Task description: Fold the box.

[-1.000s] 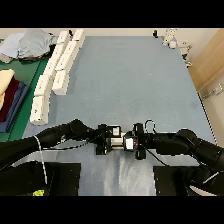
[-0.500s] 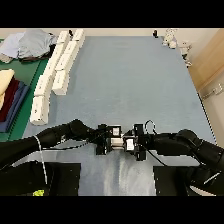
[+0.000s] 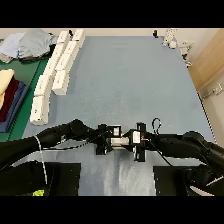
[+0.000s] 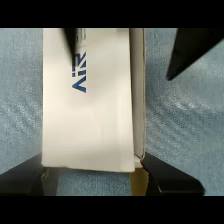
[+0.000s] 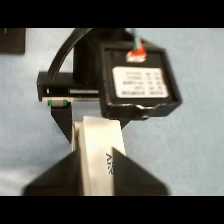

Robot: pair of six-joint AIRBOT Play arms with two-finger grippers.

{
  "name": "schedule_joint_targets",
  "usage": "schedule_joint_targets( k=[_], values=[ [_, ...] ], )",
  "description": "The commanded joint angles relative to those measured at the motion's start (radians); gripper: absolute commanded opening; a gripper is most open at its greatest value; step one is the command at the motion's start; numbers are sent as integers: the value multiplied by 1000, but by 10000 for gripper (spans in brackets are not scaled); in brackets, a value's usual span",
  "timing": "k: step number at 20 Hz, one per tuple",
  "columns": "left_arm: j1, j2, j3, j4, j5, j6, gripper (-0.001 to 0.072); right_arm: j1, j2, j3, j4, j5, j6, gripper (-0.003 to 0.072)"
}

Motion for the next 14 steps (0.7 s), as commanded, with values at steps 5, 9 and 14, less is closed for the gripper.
schedule_joint_targets(
  k=[5,9,14],
  values=[
    [0,0,0,0,0,0,442,1,93,-162,93,249,372,11],
    [0,0,0,0,0,0,441,69,101,-238,96,367,462,11],
    [0,0,0,0,0,0,442,176,99,-324,93,560,525,14]
  ],
)
